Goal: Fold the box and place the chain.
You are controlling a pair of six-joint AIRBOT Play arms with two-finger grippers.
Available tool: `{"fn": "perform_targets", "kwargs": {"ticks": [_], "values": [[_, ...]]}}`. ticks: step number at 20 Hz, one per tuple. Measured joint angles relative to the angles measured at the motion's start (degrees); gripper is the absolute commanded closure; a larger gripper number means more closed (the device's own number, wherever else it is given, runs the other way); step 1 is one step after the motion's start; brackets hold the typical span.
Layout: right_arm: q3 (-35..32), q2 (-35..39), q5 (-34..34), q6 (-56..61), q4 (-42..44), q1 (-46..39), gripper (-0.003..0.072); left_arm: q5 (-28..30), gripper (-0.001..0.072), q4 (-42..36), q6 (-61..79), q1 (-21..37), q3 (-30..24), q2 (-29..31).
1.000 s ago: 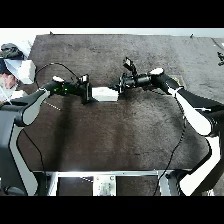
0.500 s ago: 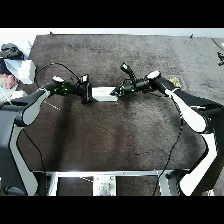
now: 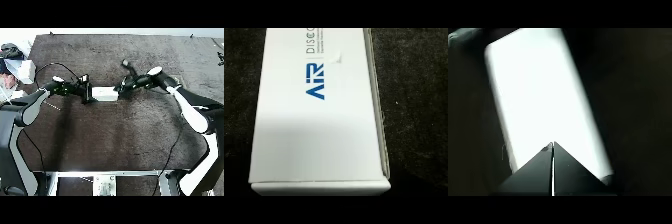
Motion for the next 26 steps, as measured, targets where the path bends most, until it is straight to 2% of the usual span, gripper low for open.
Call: {"fn": "perform_targets", "kwargs": {"ticks": [3, 6, 8, 13, 15, 17, 21, 26], "values": [[-2.4, 7.2, 4.0, -1.6, 7.8, -1.4, 0.0708, 0.0, 0.0406, 0.0, 0.0, 0.0, 0.0, 0.0], [-11.7, 19.2, 1.0, -3.3, 12.1, -2.8, 0.0707, 0.0, 0.0406, 0.0, 0.0, 0.0, 0.0, 0.0], [-22.4, 30.2, -7.0, -4.5, 13.8, -3.8, 0.0707, 0.0, 0.0406, 0.0, 0.0, 0.0, 0.0, 0.0], [-52.8, 59.9, -32.5, -5.8, 15.0, -4.3, 0.0707, 0.0, 0.0405, 0.0, 0.0, 0.0, 0.0, 0.0], [-62.2, 71.1, -41.3, -5.9, 15.4, -4.5, 0.0706, 0.0, 0.0406, 0.0, 0.0, 0.0, 0.0, 0.0], [-69.8, 81.1, -46.7, -6.0, 15.4, -4.5, 0.0706, 0.0, 0.0405, 0.0, 0.0, 0.0, 0.0, 0.0], [-78.5, 95.8, -52.8, -6.2, 15.4, -4.6, 0.0706, 0.0, 0.0406, 0.0, -0.1, 0.0, 0.0, 0.0], [-81.4, 102.7, -55.1, -6.2, 15.2, -4.5, 0.0706, 0.0, 0.0406, 0.0, -0.1, 0.0, 0.0, 0.0]]}}
